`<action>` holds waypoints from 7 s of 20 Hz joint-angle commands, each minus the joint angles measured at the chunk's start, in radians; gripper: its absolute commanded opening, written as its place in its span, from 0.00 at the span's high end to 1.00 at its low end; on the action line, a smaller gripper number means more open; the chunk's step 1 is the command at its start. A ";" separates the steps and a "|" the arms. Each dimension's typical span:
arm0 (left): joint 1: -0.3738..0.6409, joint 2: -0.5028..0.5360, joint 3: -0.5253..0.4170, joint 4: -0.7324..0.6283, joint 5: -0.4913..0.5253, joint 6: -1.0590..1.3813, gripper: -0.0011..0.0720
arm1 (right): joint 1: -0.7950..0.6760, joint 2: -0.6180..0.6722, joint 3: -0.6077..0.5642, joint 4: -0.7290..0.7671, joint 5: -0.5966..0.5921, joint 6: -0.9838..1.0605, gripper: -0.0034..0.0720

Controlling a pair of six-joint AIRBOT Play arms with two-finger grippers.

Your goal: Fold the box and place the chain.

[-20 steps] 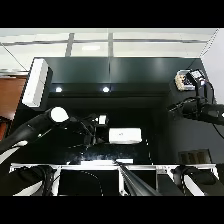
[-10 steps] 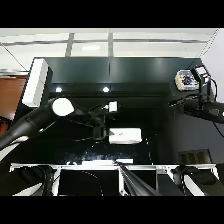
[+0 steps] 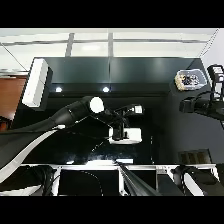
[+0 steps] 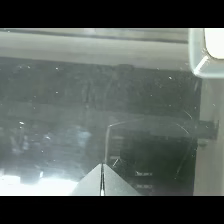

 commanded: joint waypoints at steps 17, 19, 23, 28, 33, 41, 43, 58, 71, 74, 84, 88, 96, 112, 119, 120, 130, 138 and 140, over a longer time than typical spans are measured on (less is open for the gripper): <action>-0.014 -0.024 0.014 0.053 -0.104 -0.061 0.02 | -0.011 0.001 0.001 -0.010 0.006 0.013 0.94; -0.026 -0.024 0.013 0.062 -0.092 -0.061 0.01 | -0.011 0.000 0.001 -0.010 0.006 0.013 0.94; -0.104 -0.024 0.013 0.211 0.021 -0.131 0.01 | -0.011 0.000 0.001 -0.011 0.006 0.014 0.94; -0.169 -0.024 0.013 0.416 0.070 -0.330 0.01 | -0.011 0.000 0.001 -0.010 0.008 0.015 0.94; -0.171 -0.054 0.013 0.390 0.079 -0.389 0.01 | -0.011 0.001 0.001 -0.011 0.008 0.018 0.94; -0.086 0.026 0.033 0.408 -0.042 -0.436 0.80 | -0.011 0.001 0.001 -0.011 0.024 0.018 0.94; 0.019 0.103 0.029 0.443 -0.112 -0.544 0.80 | -0.011 0.001 0.001 -0.011 0.031 0.018 0.94; 1.297 0.478 -0.261 0.715 -0.451 -0.863 0.79 | -0.011 0.000 0.001 -0.009 0.023 0.018 0.94; 1.456 0.344 -0.261 0.483 -0.128 -0.522 0.79 | -0.010 0.000 0.001 0.006 0.023 0.026 0.94; 1.456 0.317 -0.261 0.447 -0.126 -0.479 0.79 | -0.011 0.000 0.001 0.008 0.024 0.026 0.94; 1.456 0.267 -0.261 0.403 -0.022 -0.407 0.78 | -0.010 0.000 0.001 0.008 0.025 0.026 0.94; 1.456 0.247 -0.261 0.407 -0.003 -0.407 0.70 | -0.010 0.000 0.001 0.009 0.025 0.026 0.94; 1.456 0.340 -0.121 0.408 -0.160 -0.412 0.01 | 0.026 0.001 0.074 0.011 0.022 -0.024 0.94; 0.892 1.019 -0.467 0.035 0.072 -0.509 0.96 | 0.132 0.163 -0.040 -0.071 -0.331 -0.034 0.94; 0.827 1.122 -0.670 0.003 0.166 -0.519 0.95 | 0.131 0.157 -0.158 -0.074 -0.411 -0.031 0.94; 0.828 1.122 -0.671 0.003 0.165 -0.519 0.95 | 0.131 0.157 -0.158 -0.074 -0.410 -0.032 0.94; 0.828 1.122 -0.671 0.002 0.164 -0.519 0.95 | 0.131 0.157 -0.158 -0.074 -0.410 -0.031 0.94; 0.828 1.122 -0.671 0.000 0.164 -0.519 0.95 | 0.131 0.157 -0.158 -0.074 -0.410 -0.032 0.94; 0.828 1.122 -0.671 0.000 0.164 -0.519 0.95 | 0.131 0.157 -0.158 -0.074 -0.410 -0.031 0.94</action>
